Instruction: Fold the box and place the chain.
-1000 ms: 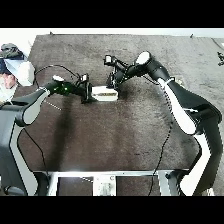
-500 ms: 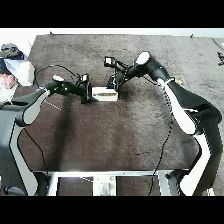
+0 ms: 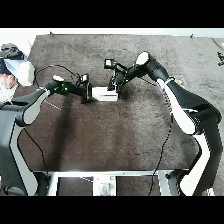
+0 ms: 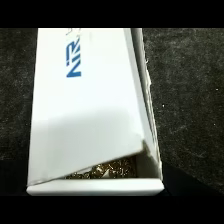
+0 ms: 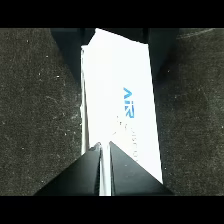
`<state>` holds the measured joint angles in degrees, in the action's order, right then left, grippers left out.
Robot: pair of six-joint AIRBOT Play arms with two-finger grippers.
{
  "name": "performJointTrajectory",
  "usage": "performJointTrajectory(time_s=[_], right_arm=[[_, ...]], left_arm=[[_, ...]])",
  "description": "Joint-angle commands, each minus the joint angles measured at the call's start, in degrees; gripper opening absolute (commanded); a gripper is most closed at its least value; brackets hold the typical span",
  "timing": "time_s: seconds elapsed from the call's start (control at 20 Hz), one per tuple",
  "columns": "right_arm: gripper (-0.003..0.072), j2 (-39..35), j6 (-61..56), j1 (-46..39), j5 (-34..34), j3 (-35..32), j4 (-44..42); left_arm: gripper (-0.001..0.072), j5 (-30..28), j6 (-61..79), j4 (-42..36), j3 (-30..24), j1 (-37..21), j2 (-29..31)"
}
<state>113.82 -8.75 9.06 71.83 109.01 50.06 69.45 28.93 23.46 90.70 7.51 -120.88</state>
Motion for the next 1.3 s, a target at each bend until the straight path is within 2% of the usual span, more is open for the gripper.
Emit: performJointTrajectory(time_s=[0.0, 0.25, 0.35, 0.6, 0.7, 0.95, 1.0, 1.05, 1.25], right_arm=[[0.0108, 0.3, 0.0, 0.1, 0.0, 0.0, 0.3], [0.0109, 0.3, 0.0, 0.3, 0.7, 0.0, 0.3], [0.0108, 0.3, -0.1, 0.4, 3.4, -0.2, 0.3], [0.011, 0.3, 0.0, 0.4, 3.8, -5.2, -0.3], [0.0135, 0.2, 0.0, 0.1, 3.4, -5.6, -0.7], [0.0132, -1.6, 0.0, -2.5, 3.0, -5.6, -12.0], [0.0111, -1.6, 0.0, -2.9, 3.0, -5.6, -13.0], [0.0048, -1.6, 0.0, -3.1, 2.9, -5.9, -13.2], [0.0046, -1.5, -0.1, -3.1, -0.7, -9.7, -13.4]], left_arm=[[0.0348, 0.0, 0.0, 0.0, 0.0, -0.1, 0.0], [0.0348, 0.0, 0.0, 0.0, 0.0, -0.1, 0.0], [0.0348, 0.0, 0.0, 0.0, 0.0, -0.1, 0.0], [0.0348, 0.0, 0.0, 0.0, 0.0, -0.1, 0.0], [0.0349, 0.0, 0.0, 0.0, 0.0, -0.1, 0.0], [0.0348, 0.0, 0.0, 0.0, 0.0, -0.1, 0.0], [0.0348, 0.0, 0.0, 0.0, 0.0, -0.1, 0.0], [0.0349, 0.0, 0.0, 0.0, 0.0, -0.1, 0.0], [0.0348, 0.0, 0.0, 0.0, 0.0, -0.1, 0.0]])
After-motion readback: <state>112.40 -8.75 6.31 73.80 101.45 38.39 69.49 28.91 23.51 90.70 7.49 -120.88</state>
